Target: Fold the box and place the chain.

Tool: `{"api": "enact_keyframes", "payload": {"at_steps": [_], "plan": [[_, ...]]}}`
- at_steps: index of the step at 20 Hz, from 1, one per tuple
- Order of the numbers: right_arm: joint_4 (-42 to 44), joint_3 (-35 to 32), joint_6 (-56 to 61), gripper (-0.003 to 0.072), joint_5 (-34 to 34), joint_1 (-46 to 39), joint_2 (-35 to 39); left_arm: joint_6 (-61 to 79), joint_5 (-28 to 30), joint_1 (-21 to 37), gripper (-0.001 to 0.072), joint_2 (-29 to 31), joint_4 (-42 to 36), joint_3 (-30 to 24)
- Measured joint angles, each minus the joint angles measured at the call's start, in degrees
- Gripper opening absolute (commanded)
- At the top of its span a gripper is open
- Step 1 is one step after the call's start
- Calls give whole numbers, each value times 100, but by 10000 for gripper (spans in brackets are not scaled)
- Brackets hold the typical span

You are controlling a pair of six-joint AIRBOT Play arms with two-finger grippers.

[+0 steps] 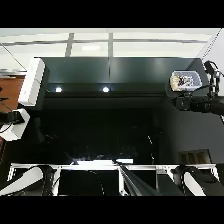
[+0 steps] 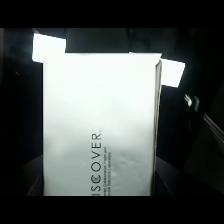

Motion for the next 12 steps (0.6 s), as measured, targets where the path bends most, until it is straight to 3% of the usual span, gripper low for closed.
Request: {"api": "enact_keyframes", "payload": {"at_steps": [6,7,8,12], "plan": [[0,0,94,18,-142,2,2,1078,855,142,298,-92,-625,-9],[0,-2,109,18,-142,2,2,1163,955,146,366,-144,-671,-9],[0,0,136,18,-157,2,2,1228,1027,149,710,-205,-734,-9],[2,-2,240,18,-170,2,2,1335,1255,33,714,-348,-949,28]]}}
